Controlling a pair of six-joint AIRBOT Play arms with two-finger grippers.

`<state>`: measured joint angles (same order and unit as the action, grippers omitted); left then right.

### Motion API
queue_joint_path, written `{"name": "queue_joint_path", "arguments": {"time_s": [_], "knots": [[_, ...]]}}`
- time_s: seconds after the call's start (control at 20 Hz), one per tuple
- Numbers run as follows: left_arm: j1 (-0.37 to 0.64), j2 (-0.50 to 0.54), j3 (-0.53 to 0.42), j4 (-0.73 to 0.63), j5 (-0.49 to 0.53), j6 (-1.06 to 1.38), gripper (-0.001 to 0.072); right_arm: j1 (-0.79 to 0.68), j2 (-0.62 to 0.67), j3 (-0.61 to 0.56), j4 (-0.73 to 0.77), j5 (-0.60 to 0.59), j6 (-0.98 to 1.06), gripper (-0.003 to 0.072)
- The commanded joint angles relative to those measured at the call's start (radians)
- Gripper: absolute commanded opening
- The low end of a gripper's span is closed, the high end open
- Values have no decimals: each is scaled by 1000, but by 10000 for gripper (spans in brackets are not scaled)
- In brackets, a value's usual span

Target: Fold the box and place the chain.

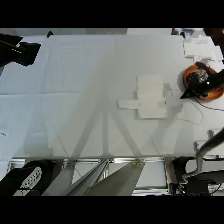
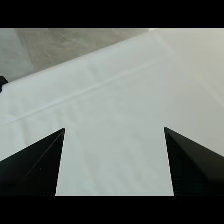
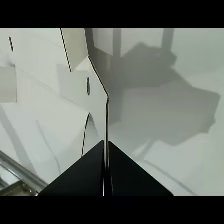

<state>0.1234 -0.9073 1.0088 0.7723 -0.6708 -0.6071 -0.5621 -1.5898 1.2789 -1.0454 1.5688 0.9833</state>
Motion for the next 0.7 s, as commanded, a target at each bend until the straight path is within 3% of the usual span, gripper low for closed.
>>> {"name": "queue_joint_path", "arguments": {"time_s": [0.0, 0.15, 0.45, 0.55, 0.65], "knots": [[0, 0, 0, 0, 0, 0, 697, 131, 64, 1, 131, -124, -79, 12], [0, 1, 0, 0, 0, 0, 697, 239, 137, 1, 273, -201, -174, 12], [0, 1, 0, 0, 0, 0, 697, 418, 188, -19, 313, -305, -246, 12], [0, 0, 0, 0, 0, 0, 697, 438, 190, -78, 412, -346, -325, 12], [0, 1, 0, 0, 0, 0, 697, 449, 207, -172, 480, -476, -403, 12]]}}
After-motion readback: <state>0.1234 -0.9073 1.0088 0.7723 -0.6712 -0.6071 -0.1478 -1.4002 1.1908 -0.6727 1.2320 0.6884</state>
